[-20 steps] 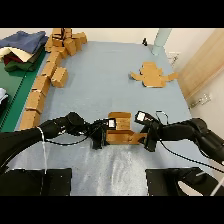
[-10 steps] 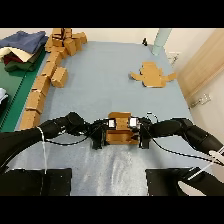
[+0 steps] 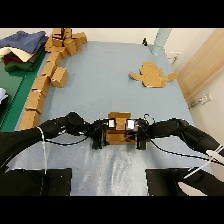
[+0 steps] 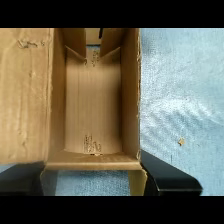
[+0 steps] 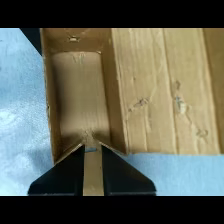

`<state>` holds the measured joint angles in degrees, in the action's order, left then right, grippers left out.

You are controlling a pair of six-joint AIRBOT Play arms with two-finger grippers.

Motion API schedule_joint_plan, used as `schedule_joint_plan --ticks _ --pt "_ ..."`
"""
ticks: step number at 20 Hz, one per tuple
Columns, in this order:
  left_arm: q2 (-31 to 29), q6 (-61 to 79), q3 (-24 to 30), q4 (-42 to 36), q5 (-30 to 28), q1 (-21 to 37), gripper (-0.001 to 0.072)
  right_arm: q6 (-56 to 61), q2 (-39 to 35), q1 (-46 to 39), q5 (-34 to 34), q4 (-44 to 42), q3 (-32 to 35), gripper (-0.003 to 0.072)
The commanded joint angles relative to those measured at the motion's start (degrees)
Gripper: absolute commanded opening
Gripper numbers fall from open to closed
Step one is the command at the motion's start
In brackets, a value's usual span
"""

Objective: Fold the box.

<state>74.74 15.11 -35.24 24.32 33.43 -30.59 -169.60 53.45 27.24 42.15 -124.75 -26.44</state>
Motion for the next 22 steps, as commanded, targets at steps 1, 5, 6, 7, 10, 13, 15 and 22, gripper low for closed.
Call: schedule_joint_plan --ticks 1,5,6,7,10,13,15,22 --pt "0.04 0.00 0.00 -0.04 0.00 -0.04 0.0524 -0.44 1.62 2.16 -1.68 -0.63 0.02 0.0168" --pt "0.04 0.00 0.00 -0.04 0.00 -0.04 0.0524 -0.42 1.90 2.51 -1.64 -0.55 0.04 0.0479" --pt "0.04 0.00 0.00 -0.04 0.00 -0.04 0.0525 -0.42 1.90 2.51 -1.64 -0.46 0.07 0.0479" --pt "0.04 0.00 0.00 -0.04 0.00 -0.04 0.0525 -0.42 1.90 2.51 -1.68 -0.33 0.13 0.0479" --pt "0.04 0.00 0.00 -0.04 0.00 -0.04 0.0525 -0.37 1.88 2.51 -1.70 -0.15 0.15 0.0479" --pt "0.04 0.00 0.00 -0.04 0.00 -0.04 0.0525 4.09 1.11 2.51 -1.42 2.89 0.02 0.0477" --pt "0.04 0.00 0.00 -0.04 0.00 -0.04 0.0524 12.59 -1.20 2.51 -0.22 10.82 -0.61 0.0352" --pt "0.04 0.00 0.00 -0.04 0.00 -0.04 0.0524 70.16 -11.63 2.03 12.70 53.90 -5.20 0.0005"
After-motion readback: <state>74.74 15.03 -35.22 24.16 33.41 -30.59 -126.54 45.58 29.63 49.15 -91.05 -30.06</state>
